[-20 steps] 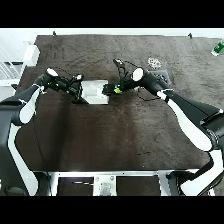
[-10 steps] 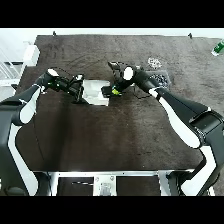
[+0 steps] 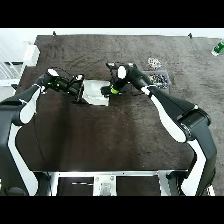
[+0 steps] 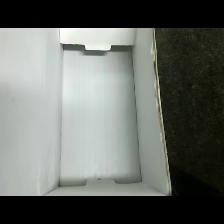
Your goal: Fold the box and place the chain.
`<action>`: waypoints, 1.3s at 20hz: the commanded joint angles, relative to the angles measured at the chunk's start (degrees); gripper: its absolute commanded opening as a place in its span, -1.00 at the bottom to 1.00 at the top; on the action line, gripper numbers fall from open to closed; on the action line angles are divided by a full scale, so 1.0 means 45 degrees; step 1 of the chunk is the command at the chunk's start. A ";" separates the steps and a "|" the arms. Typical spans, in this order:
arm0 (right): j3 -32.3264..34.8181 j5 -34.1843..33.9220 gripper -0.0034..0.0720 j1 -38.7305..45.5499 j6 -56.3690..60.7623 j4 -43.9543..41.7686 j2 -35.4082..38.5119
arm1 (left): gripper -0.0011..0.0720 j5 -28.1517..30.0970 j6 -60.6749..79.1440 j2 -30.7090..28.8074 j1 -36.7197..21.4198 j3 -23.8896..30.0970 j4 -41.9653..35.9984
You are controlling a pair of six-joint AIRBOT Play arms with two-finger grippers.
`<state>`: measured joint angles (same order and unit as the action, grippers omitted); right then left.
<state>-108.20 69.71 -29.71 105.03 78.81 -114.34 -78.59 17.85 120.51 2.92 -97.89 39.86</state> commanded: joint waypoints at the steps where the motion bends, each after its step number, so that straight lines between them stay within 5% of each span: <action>1: -0.0743 0.0544 0.27 -0.0039 0.0622 0.0287 -0.0204 | 0.55 0.0019 -0.0005 -0.0005 -0.0010 -0.0015 0.0010; 10: -0.1185 0.0005 0.24 -0.0495 0.1336 0.0675 -0.0204 | 0.55 0.0019 -0.0005 -0.0005 -0.0010 -0.0015 0.0010; 12: -0.1185 0.0335 -0.03 -0.0573 0.1744 0.0714 -0.0204 | 0.55 0.0019 -0.0005 -0.0005 -0.0010 -0.0015 0.0010; 21: -0.1185 0.0685 0.05 -0.0568 0.2414 0.1273 -0.0204 | 0.55 0.0005 -0.0005 -0.0005 -0.0010 -0.0015 0.0010; 25: -0.1185 -0.0267 0.05 -0.0573 0.2526 0.1049 -0.0199 | 0.55 0.0010 -0.0005 -0.0005 -0.0010 -0.0015 0.0010; 26: -0.1185 -0.0253 0.17 -0.0573 0.2550 0.0389 -0.0199 | 0.55 0.0015 0.0000 -0.0005 -0.0010 -0.0015 0.0010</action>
<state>-113.49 70.35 -32.23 115.55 83.90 -115.24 -78.54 17.78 120.51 2.87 -97.91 39.90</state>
